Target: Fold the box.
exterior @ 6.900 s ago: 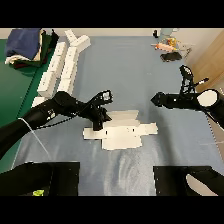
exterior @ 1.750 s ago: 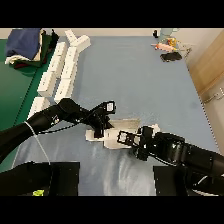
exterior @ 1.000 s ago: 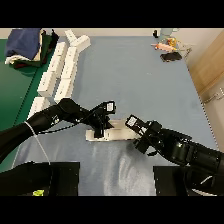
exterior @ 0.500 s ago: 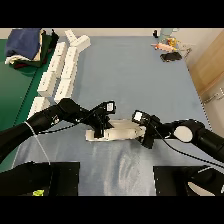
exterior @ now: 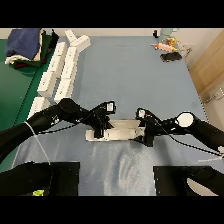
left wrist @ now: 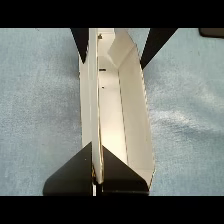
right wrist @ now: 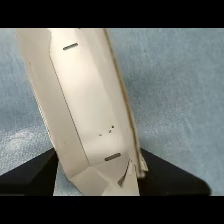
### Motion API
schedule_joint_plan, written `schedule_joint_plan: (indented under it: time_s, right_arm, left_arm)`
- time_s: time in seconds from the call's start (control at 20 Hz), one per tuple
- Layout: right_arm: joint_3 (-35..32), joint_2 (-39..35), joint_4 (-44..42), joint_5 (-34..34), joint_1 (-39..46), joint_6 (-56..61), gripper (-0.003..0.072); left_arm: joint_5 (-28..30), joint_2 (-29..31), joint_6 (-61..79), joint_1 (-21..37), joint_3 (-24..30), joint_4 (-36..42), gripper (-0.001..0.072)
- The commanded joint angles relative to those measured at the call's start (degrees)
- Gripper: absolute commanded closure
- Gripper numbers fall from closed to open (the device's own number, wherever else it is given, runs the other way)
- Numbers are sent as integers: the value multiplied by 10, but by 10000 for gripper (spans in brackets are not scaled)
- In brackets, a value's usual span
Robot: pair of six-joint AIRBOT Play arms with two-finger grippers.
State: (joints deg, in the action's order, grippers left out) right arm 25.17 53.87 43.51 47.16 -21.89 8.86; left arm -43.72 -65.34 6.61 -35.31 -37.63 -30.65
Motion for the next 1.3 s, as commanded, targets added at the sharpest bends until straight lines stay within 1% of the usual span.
schedule_joint_plan:
  time_s: [0.0,0.25,0.3,0.4,0.45,0.5,0.6,0.75,0.85,1.05,1.25]
  right_arm:
    - [0,3,-4,19,4,21,-27]
    - [0,-3,-3,21,4,21,-25]
    - [0,-3,11,10,4,20,-26]
    - [0,3,44,-44,4,0,-24]
    - [0,9,40,-71,4,-14,-14]
    - [0,17,26,-84,4,-27,-13]
    - [0,38,-1,-74,4,-61,-14]
    - [0,65,-16,-50,4,-87,-14]
    - [0,65,-26,-36,4,-108,-14]
    - [0,65,-24,-6,5,-111,-13]
    - [0,65,-33,43,5,-110,-13]
  left_arm:
    - [1,0,0,0,0,0,695]
    - [1,0,0,0,0,0,695]
    - [1,0,0,0,0,0,695]
    - [1,0,0,0,0,0,695]
    - [1,0,0,0,0,0,695]
    - [1,0,0,0,0,0,695]
    - [1,0,0,0,0,0,695]
    - [1,0,0,0,0,0,695]
    - [1,0,0,0,0,0,695]
    - [1,0,0,0,0,0,695]
    - [1,0,0,0,0,0,695]
